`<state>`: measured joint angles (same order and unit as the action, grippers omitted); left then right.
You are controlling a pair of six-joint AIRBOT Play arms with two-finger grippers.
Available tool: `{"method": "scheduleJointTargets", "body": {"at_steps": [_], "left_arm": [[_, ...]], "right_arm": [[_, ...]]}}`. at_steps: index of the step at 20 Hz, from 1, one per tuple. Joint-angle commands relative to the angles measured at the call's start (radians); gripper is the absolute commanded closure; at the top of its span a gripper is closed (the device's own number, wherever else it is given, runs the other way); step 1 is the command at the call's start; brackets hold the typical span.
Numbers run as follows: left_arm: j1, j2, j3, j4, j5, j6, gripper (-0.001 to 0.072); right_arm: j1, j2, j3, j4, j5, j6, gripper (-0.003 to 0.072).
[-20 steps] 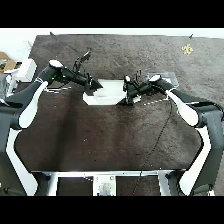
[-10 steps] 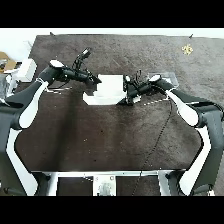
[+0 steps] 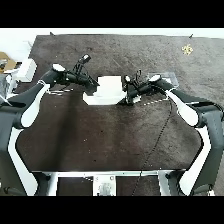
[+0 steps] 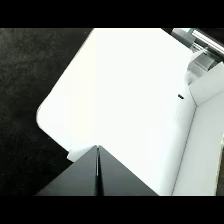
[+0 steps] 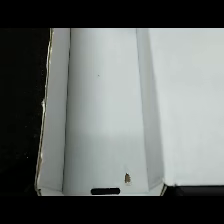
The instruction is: Fold the box and place the chain.
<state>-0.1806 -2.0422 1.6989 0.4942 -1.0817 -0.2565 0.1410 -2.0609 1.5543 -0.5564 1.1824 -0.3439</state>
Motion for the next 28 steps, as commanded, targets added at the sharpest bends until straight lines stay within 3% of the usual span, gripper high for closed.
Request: {"method": "scheduleJointTargets", "body": {"at_steps": [1, 8, 13, 16, 19, 20, 21, 22, 24, 28], "left_arm": [[0.0, -0.005, -0.023, 0.031, -0.002, -0.004, 0.07], [0.0, -0.003, -0.001, 0.012, -0.009, -0.005, 0.07], [0.013, 0.018, 0.135, 0.039, -0.195, -0.006, 0.07], [0.036, 0.094, 0.165, 0.119, -0.219, -0.01, 0.07], [0.043, 0.146, 0.166, 0.282, -0.269, -0.007, 0.0695], [0.039, 0.144, 0.161, 0.325, -0.318, 0.011, 0.0446], [0.034, 0.141, 0.141, 0.356, -0.346, 0.03, 0.0088], [0.027, 0.14, 0.114, 0.372, -0.348, 0.06, 0.0032], [0.011, 0.14, 0.045, 0.397, -0.312, 0.156, 0.0032], [-0.034, 0.14, -0.098, 0.397, -0.079, 0.216, 0.0032]], "right_arm": [[0.001, 0.0, 0.0, 0.0, 0.0, 0.0, 0.0234], [0.001, -0.001, 0.0, 0.0, 0.0, 0.0, 0.0235], [0.001, -0.001, 0.0, 0.0, 0.0, 0.0, 0.0235], [0.001, 0.0, 0.0, 0.0, 0.0, 0.0, 0.0235], [0.001, -0.001, 0.0, 0.0, 0.0, 0.0, 0.0234], [0.002, -0.001, 0.0, 0.0, 0.0, 0.0, 0.0235], [0.001, -0.001, 0.0, 0.0, 0.0, 0.0, 0.0234], [0.001, -0.001, 0.0, 0.0, 0.0, 0.0, 0.0235], [0.001, -0.001, 0.0, 0.0, 0.0, 0.0, 0.0235], [0.001, -0.001, 0.0, 0.0, 0.0, 0.0, 0.0235]]}}
